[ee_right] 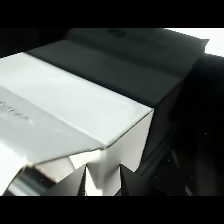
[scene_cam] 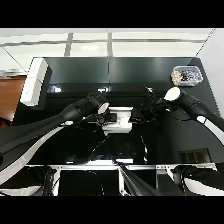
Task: Fold the box and place the chain.
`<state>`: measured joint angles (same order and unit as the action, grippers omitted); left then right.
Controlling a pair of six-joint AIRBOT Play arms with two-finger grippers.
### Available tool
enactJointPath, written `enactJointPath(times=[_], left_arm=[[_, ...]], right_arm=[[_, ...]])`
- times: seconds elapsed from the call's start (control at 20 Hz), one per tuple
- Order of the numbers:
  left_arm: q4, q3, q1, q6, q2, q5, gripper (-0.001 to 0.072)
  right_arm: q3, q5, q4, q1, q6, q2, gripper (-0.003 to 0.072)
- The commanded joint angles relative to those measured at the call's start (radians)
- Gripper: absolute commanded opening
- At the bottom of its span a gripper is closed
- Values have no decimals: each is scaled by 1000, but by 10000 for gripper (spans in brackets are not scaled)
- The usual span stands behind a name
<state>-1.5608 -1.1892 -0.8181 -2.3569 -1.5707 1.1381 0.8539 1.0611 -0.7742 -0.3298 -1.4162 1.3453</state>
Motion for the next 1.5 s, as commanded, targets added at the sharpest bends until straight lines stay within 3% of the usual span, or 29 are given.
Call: enactJointPath(times=[0.0, 0.45, 0.7, 1.15, 1.2, 1.25, 1.3, 1.45], left_arm=[[2, 0, 0, 0, 0, -3, 30], [2, 0, 0, 0, 0, -3, 30], [2, 0, 0, 0, 0, -3, 30], [2, 0, 0, 0, 0, -3, 30], [2, 0, 0, 0, 0, -3, 30], [2, 0, 0, 0, 0, -4, 30], [2, 0, 0, 0, 0, -4, 30], [2, 0, 0, 0, 0, -4, 30]], right_arm=[[8, -82, -112, -74, -142, 0, 242], [90, -72, -409, -204, -449, 1, 243], [140, 9, -658, -304, -676, 34, 242], [143, -30, -680, -368, -778, 91, 241], [143, -28, -682, -368, -791, 92, 192], [143, -30, -682, -368, -791, 92, 69], [143, -31, -676, -369, -796, 92, 13], [143, -26, -676, -368, -817, 92, 13]])
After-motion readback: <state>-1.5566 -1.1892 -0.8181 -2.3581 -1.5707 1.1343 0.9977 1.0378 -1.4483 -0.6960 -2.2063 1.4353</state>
